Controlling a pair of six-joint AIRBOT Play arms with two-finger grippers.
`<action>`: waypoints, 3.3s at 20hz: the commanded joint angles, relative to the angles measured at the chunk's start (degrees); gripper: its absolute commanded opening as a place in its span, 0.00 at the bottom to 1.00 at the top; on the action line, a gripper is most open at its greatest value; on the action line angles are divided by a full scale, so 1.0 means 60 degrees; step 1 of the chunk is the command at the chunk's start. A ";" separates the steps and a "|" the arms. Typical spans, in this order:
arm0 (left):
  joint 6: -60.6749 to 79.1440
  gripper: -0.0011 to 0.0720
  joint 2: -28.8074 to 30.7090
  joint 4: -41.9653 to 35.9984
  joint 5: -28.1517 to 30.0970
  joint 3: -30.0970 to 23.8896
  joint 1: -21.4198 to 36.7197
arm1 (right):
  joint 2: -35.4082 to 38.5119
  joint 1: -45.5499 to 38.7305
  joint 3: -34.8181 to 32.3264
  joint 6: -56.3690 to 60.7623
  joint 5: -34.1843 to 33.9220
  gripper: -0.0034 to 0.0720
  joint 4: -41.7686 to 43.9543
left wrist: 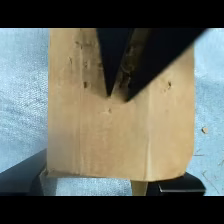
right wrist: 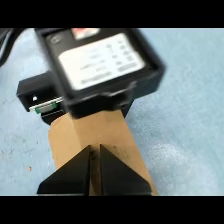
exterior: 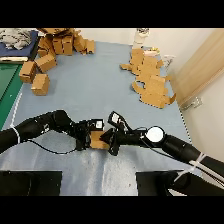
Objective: Fold the box.
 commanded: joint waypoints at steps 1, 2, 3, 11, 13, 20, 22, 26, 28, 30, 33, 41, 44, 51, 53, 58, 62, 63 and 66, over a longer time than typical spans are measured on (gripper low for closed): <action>0.0000 0.82 0.0007 0.0000 0.0000 0.0007 -0.0004 | 0.0499 0.0616 -0.0339 -0.0109 -0.0882 0.19 -0.1213; 0.0000 0.82 0.0007 0.0000 0.0004 0.0007 -0.0004 | 0.0503 0.0754 -0.0335 -0.0306 -0.0947 0.32 -0.1523; 0.0000 0.82 0.0007 0.0000 0.0007 0.0007 -0.0004 | 0.0506 0.0867 -0.0339 -0.0601 -0.0943 0.45 -0.1756; 0.0000 0.82 0.0007 -0.0004 0.0007 0.0007 -0.0004 | 0.0506 0.0965 -0.0091 -0.3410 -0.2087 0.59 -0.2146; 0.0000 0.82 0.0007 0.0000 0.0007 0.0007 -0.0004 | 0.0506 0.0965 0.0033 -0.3544 -0.1916 0.59 -0.2146; 0.0000 0.82 0.0007 0.0000 0.0000 0.0007 -0.0007 | 0.0495 0.0965 0.0219 -0.3534 -0.0678 0.32 -0.2171; 0.0000 0.82 0.0007 0.0000 0.0004 0.0011 -0.0007 | 0.0433 0.0965 0.0219 -0.3534 -0.0729 0.31 -0.2291; 0.0000 0.82 0.0007 0.0000 0.0000 0.0007 -0.0007 | 0.0321 0.0965 0.0222 -0.3534 -0.0761 0.39 -0.3002; 0.0000 0.82 0.0007 0.0000 0.0000 0.0011 -0.0007 | 0.0342 0.0965 0.0280 -0.3530 -0.0681 0.53 -0.2918; 0.0004 0.82 0.0007 0.0000 0.0000 0.0007 -0.0007 | 0.0339 0.0965 0.0295 -0.3530 -0.0652 0.61 -0.2539; 0.0004 0.82 0.0007 0.0000 0.0033 0.0011 -0.0007 | 0.0317 0.0936 0.0295 -0.3530 -0.0841 0.61 -0.2535; 0.0004 0.82 0.0007 0.0000 0.0033 0.0011 -0.0007 | 0.0295 0.0943 0.0288 -0.3370 -0.1453 0.61 -0.2823; 0.0004 0.82 0.0007 0.0000 0.0026 0.0011 -0.0007 | 0.0219 0.0943 0.0288 -0.3344 -0.1424 0.61 -0.2922; 0.0004 0.82 0.0007 0.0000 0.0026 0.0011 -0.0007 | 0.0222 0.0943 0.0291 -0.3348 -0.1428 0.26 -0.3257; 0.0004 0.82 0.0007 0.0000 0.0026 0.0011 -0.0007 | 0.0219 0.0943 0.0291 -0.3348 -0.1424 0.25 -0.3253; 0.0004 0.82 0.0007 0.0000 0.0026 0.0011 -0.0007 | 0.0215 0.0947 0.0288 -0.3293 -0.0033 0.25 -0.3249; 0.0004 0.82 0.0007 0.0000 0.0029 0.0011 -0.0007 | 0.0211 0.0947 0.0277 -0.2688 0.0277 0.26 -0.3257; 0.0004 0.82 0.0007 0.0000 0.0029 0.0011 -0.0007 | 0.0208 0.0947 0.0277 -0.2659 0.0277 0.26 -0.3253; 0.0004 0.82 0.0007 0.0000 0.0026 0.0007 -0.0007 | 0.0415 0.0936 0.0280 -0.1647 -0.0029 0.26 -0.3253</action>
